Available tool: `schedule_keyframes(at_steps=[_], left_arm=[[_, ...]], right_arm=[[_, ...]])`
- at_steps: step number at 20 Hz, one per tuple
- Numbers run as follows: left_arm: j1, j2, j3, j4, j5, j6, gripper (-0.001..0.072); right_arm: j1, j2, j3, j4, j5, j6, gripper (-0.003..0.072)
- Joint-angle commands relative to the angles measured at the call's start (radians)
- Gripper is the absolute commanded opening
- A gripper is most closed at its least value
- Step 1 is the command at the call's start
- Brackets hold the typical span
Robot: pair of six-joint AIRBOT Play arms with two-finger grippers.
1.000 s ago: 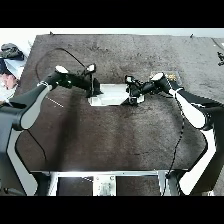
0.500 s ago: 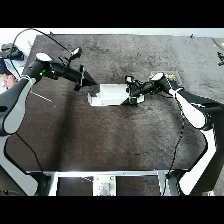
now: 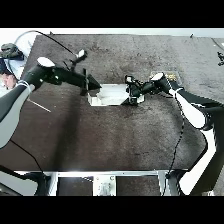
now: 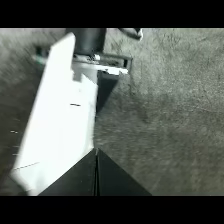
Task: Fold the box and place the chain.
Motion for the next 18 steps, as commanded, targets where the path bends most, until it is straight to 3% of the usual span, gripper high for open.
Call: schedule_keyframes(at_steps=[1, 6, 9, 14, 18], left_arm=[[-0.087, 0.017, -0.109, 0.000, 0.159, -0.025, 0.0006], [-0.124, 0.017, -0.131, -0.025, 0.403, -0.098, 0.0008], [-0.121, -0.016, -0.106, -0.026, 0.435, -0.110, 0.0008], [-0.086, -0.159, 0.069, -0.036, 0.438, -0.179, 0.0008], [-0.067, -0.174, 0.132, -0.049, 0.461, -0.185, 0.0008]], right_arm=[[0.001, -0.001, 0.001, 0.000, 0.000, 0.000, 0.0523], [0.001, -0.001, 0.001, 0.000, 0.000, 0.000, 0.0523], [0.001, -0.001, 0.001, 0.000, -0.001, 0.000, 0.0523], [0.001, -0.001, 0.001, 0.000, 0.000, 0.000, 0.0523], [0.001, -0.001, 0.001, 0.000, 0.000, 0.000, 0.0523]])
